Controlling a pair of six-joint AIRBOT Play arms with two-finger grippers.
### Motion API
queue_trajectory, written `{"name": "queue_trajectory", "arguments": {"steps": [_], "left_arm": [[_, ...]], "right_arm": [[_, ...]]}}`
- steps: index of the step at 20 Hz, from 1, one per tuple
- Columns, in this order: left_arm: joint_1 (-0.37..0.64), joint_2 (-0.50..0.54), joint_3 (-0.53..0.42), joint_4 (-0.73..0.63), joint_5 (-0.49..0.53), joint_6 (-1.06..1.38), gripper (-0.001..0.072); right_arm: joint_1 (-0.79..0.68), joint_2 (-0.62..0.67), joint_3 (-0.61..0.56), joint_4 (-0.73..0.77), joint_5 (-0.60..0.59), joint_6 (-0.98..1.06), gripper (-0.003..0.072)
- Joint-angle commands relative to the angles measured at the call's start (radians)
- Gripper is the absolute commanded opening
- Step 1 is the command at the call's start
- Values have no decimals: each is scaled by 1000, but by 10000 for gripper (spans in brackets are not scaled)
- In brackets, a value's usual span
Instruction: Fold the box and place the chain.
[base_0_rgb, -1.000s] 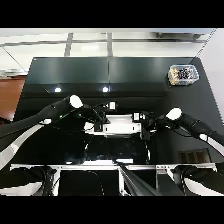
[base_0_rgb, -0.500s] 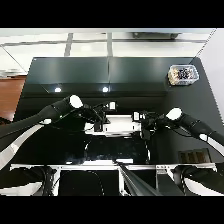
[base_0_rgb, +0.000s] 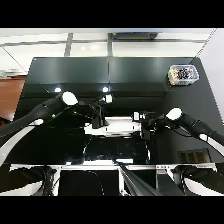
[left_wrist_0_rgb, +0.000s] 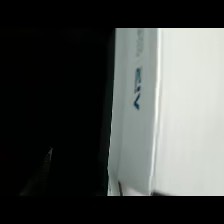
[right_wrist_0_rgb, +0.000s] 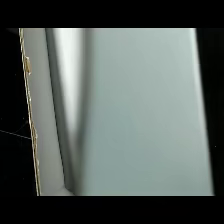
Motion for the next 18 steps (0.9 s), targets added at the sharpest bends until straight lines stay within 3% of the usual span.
{"name": "queue_trajectory", "arguments": {"steps": [1,4,6,7,8,9,12,15,17,18], "left_arm": [[63,89,1,83,-92,-243,698],[111,143,1,106,-229,-512,653],[115,156,1,118,-307,-541,555],[116,156,1,120,-342,-578,458],[116,156,1,129,-372,-624,177],[118,156,0,134,-413,-638,25],[113,166,-51,23,-441,-681,23],[66,196,-202,-315,-298,-516,24],[31,195,-266,-520,-186,-379,24],[12,196,-273,-561,-126,-334,24]], "right_arm": [[1,0,0,10,-29,22,485],[1,0,0,18,-42,29,485],[1,0,0,17,-42,29,485],[1,0,0,18,-42,29,485],[1,0,0,18,-42,29,485],[1,0,0,18,-42,29,484],[1,0,0,18,-41,29,484],[1,0,0,17,-40,29,481],[1,0,0,14,-35,28,127],[1,0,0,14,-32,26,104]]}}
